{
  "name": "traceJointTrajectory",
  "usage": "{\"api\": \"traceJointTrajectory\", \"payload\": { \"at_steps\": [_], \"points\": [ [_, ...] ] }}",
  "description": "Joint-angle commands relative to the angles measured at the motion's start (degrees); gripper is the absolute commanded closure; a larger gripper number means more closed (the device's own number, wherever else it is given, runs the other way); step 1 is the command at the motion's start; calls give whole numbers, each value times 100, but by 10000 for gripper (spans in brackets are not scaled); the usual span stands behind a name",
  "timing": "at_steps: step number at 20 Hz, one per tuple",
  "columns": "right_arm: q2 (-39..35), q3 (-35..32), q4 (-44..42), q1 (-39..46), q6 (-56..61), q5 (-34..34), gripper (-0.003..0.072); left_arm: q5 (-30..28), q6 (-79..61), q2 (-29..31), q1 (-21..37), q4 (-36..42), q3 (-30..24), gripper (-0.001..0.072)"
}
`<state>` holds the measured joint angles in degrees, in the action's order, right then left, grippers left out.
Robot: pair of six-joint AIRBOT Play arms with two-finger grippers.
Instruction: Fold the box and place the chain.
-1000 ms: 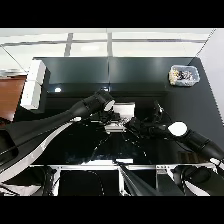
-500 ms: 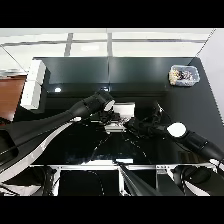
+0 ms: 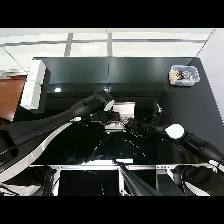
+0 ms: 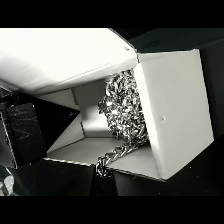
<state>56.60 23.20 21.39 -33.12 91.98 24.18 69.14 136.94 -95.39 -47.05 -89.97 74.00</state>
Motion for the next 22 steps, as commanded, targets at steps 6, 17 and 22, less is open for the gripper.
{"api": "traceJointTrajectory", "payload": {
  "at_steps": [6,17,22],
  "points": [
    [4,-2,26,-9,-28,-33,666,15,-4,-2,4,2,2,679],
    [-2,0,24,-9,-94,79,666,15,-4,-2,4,2,2,679],
    [-55,0,22,-9,-105,238,667,15,-4,-2,4,0,2,679]
  ]
}}
